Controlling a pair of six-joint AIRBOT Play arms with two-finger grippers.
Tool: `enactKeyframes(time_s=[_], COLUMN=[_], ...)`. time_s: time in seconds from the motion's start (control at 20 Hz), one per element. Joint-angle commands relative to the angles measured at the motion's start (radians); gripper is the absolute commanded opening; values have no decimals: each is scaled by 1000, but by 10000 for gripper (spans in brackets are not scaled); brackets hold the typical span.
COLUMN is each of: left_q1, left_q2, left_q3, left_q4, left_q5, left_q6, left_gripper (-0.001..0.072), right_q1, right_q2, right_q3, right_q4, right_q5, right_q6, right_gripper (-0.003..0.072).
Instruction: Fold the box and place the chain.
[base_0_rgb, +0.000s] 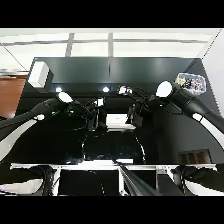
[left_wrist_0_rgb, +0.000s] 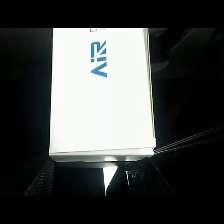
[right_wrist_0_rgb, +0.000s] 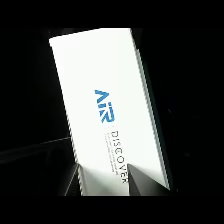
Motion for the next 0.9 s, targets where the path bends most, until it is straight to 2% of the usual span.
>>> enactKeyframes(time_s=[0.0, 0.3, 0.45, 0.5, 0.55, 0.65, 0.85], left_q1=[0, 0, 0, 0, 0, 0, 0], left_q2=[0, 0, 0, 0, 0, 0, 0], left_q3=[1, 1, 1, 1, 1, 1, 1], left_q4=[0, -1, 0, -1, 0, -1, 0], left_q5=[1, 1, 1, 1, 1, 1, 1], left_q6=[-1, -1, -1, -1, -1, -1, -1], left_gripper=[327, 327, 327, 327, 327, 327, 327], right_q1=[1, -50, -129, -152, -171, -185, -187], right_q2=[0, 79, 123, 123, 122, 121, 111], right_q3=[-8, -8, -9, -17, -37, -100, -288], right_q4=[-3, -4, 18, 54, 122, 287, 654], right_q5=[-1, 68, 182, 221, 245, 212, 21], right_q6=[7, 190, 360, 389, 384, 380, 381], right_gripper=[370, 370, 368, 244, 10, 11, 11])
